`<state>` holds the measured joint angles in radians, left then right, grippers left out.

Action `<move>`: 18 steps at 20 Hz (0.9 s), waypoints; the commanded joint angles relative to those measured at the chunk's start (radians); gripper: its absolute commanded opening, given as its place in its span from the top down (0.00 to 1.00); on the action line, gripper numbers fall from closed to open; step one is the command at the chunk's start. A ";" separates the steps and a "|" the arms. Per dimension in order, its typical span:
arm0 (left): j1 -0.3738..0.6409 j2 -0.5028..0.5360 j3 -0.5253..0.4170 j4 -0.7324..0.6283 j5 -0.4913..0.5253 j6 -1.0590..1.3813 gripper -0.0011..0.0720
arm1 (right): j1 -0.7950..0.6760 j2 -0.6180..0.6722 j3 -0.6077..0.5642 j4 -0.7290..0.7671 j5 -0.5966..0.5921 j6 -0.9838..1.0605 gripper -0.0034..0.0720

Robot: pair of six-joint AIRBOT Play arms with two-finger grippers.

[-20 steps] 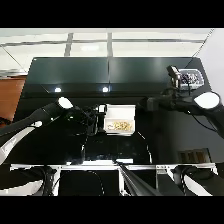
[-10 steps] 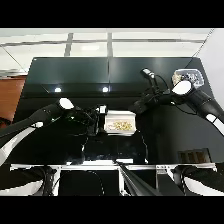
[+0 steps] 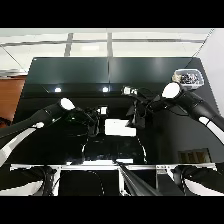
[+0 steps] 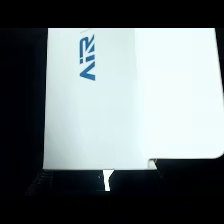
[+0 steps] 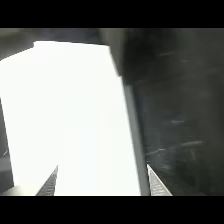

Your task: Fold the box and place the chain.

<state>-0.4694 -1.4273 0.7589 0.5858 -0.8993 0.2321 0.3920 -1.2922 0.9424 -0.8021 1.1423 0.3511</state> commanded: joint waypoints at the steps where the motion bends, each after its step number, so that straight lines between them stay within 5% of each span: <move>1: 0.000 0.000 0.001 0.000 -0.018 0.000 0.35 | 0.023 0.020 0.001 -0.056 0.093 0.002 0.17; 12: 0.000 0.000 0.000 0.001 -0.027 0.000 0.35 | 0.051 0.041 -0.063 -0.071 -0.054 0.015 0.17; 13: 0.000 0.000 0.001 0.000 -0.026 0.000 0.35 | 0.054 0.042 -0.062 -0.070 -0.047 0.015 0.33; 15: 0.000 0.000 0.001 0.000 -0.026 0.000 0.35 | 0.054 0.045 -0.062 -0.070 -0.045 0.015 0.35; 16: 0.000 0.000 0.001 0.001 -0.026 0.000 0.35 | 0.054 0.050 -0.062 -0.070 -0.045 0.016 0.49; 18: 0.000 0.000 0.001 0.000 -0.026 0.000 0.35 | 0.054 0.058 -0.062 -0.070 -0.045 0.018 0.51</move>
<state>-0.4694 -1.4273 0.7589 0.5865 -0.9260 0.2321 0.4442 -1.2423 0.8822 -0.8719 1.0985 0.3664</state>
